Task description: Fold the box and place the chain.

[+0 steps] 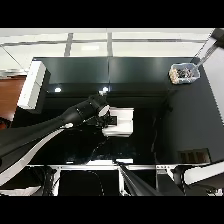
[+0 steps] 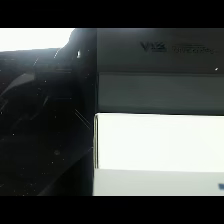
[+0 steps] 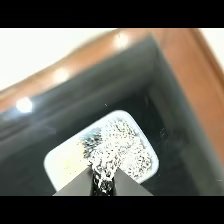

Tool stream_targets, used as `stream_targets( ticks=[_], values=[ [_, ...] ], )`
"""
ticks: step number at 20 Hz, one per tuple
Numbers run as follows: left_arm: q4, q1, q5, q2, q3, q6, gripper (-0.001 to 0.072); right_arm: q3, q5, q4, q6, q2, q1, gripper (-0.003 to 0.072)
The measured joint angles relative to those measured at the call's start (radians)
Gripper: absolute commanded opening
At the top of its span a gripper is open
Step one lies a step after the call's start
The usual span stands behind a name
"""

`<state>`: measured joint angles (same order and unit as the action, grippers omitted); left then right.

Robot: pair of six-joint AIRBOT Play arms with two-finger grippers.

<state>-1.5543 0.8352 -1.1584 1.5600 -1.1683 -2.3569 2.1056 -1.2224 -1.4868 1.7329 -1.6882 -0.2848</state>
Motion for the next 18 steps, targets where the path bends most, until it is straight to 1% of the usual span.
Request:
stream_targets(
  ticks=[3,5,8,11,13,15,18],
  values=[
    [0.0,0.0,-0.003,0.0,0.0,0.0,0.0025,-0.012,-0.06,0.11,-0.09,0.176,-0.003,0.0014],
    [0.0,0.0,-0.004,0.0,0.0,0.0,0.0025,-0.049,-0.094,0.205,-0.138,0.293,-0.003,0.0015],
    [0.0,0.0,-0.005,0.0,0.0,0.0,0.0025,-0.158,-0.126,0.328,-0.187,0.477,0.002,0.0015],
    [0.0,0.0,-0.005,0.0,0.0,0.0,0.0025,-0.291,-0.177,0.393,-0.209,0.639,0.039,0.0015],
    [0.0,0.0,-0.004,0.0,0.0,0.001,0.0025,-0.379,-0.245,0.438,-0.227,0.718,0.085,0.0015],
    [0.0,0.0,-0.003,0.0,0.0,0.001,0.0025,-0.463,-0.327,0.497,-0.246,0.764,0.142,0.0015],
    [-0.001,0.0,-0.002,0.0,0.0,0.001,0.0025,-0.584,-0.376,0.584,-0.263,0.8,0.246,0.0015]
  ],
)
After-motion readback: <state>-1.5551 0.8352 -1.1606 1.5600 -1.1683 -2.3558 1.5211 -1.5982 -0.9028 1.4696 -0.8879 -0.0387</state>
